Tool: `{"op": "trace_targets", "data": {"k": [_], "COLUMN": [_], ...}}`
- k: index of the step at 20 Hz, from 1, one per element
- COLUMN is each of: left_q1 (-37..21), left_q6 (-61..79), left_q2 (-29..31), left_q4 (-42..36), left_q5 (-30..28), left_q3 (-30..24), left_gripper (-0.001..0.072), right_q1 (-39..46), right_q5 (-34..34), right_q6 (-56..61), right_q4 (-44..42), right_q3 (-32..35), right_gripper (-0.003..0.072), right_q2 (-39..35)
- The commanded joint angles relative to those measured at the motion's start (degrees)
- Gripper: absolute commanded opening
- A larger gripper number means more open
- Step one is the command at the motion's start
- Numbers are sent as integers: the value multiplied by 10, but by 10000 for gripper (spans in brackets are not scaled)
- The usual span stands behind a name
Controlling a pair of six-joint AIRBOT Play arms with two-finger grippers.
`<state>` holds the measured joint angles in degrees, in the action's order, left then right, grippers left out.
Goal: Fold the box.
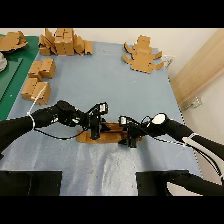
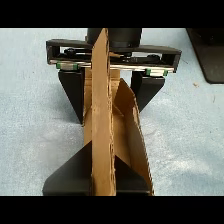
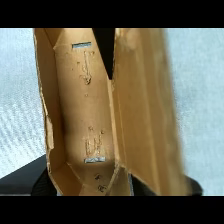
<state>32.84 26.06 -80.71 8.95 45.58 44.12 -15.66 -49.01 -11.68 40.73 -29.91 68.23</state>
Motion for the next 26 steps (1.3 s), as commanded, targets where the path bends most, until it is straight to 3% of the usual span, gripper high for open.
{"op": "trace_targets", "data": {"k": [1, 20, 21, 22, 23, 26], "left_q1": [0, 0, 0, 0, 0, -1], "left_q6": [0, -1, -1, -2, -11, -17], "left_q2": [0, 0, 0, 0, 0, 1], "left_q4": [0, -21, -21, -25, -35, -36], "left_q5": [0, -2, -2, -9, -22, -24], "left_q3": [0, 1, 1, 1, 1, 1], "left_gripper": [11, 13, 93, 400, 501, 497], "right_q1": [0, 0, 0, 0, 0, -1], "right_q5": [0, 0, 0, 0, 0, 0], "right_q6": [0, 0, 0, 0, 0, 0], "right_q4": [0, 0, 0, 0, 0, 0], "right_q3": [0, 0, 0, 0, 0, 0], "right_gripper": [563, 563, 563, 563, 563, 563], "right_q2": [0, 0, 0, 0, 0, 0]}}
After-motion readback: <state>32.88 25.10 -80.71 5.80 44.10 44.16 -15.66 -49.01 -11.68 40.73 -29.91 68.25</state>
